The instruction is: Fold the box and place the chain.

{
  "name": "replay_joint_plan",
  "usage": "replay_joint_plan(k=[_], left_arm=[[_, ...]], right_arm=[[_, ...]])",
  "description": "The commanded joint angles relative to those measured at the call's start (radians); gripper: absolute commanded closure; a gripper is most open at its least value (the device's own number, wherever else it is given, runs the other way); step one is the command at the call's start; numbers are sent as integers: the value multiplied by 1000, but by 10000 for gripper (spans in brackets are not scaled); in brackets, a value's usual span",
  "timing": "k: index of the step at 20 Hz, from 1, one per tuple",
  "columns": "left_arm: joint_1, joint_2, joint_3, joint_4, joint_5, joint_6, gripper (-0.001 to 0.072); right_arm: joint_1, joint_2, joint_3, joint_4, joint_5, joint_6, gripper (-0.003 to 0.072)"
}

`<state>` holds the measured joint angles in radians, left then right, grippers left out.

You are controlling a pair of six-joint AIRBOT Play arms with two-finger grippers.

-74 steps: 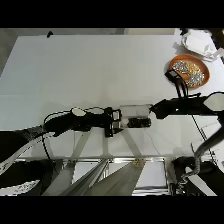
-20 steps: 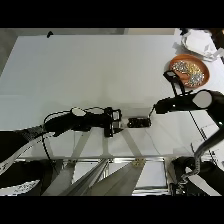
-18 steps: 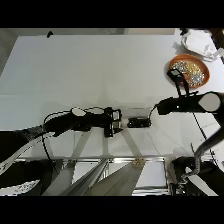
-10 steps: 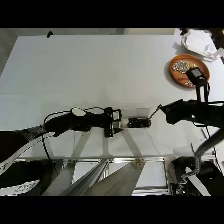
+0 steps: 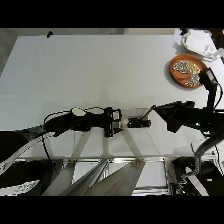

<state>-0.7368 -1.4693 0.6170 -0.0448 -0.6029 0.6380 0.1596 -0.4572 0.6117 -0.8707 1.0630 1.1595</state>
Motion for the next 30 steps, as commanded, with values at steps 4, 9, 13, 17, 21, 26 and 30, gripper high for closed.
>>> replay_joint_plan(k=[4, 9, 13, 17, 21, 26, 30], left_arm=[[0, 0, 0, 0, 0, 1, 435], [0, 0, 0, 0, 0, 1, 435], [0, 0, 0, 0, 0, 1, 435], [0, 0, 0, 0, 0, 1, 435], [0, 0, 0, 0, 0, 1, 435], [0, 0, 0, 0, 0, 1, 435], [0, 0, 0, 0, 0, 1, 435]], right_arm=[[0, -26, -227, 42, -158, -96, 668], [0, -53, -356, 45, -256, -97, 668], [0, -56, -362, 66, -290, -97, 659], [0, -56, -362, 71, -290, -97, 486], [0, -56, -359, 71, -270, -96, 486], [0, -56, -267, -113, -172, -95, 486], [0, -56, -246, -288, -155, -283, 604]])
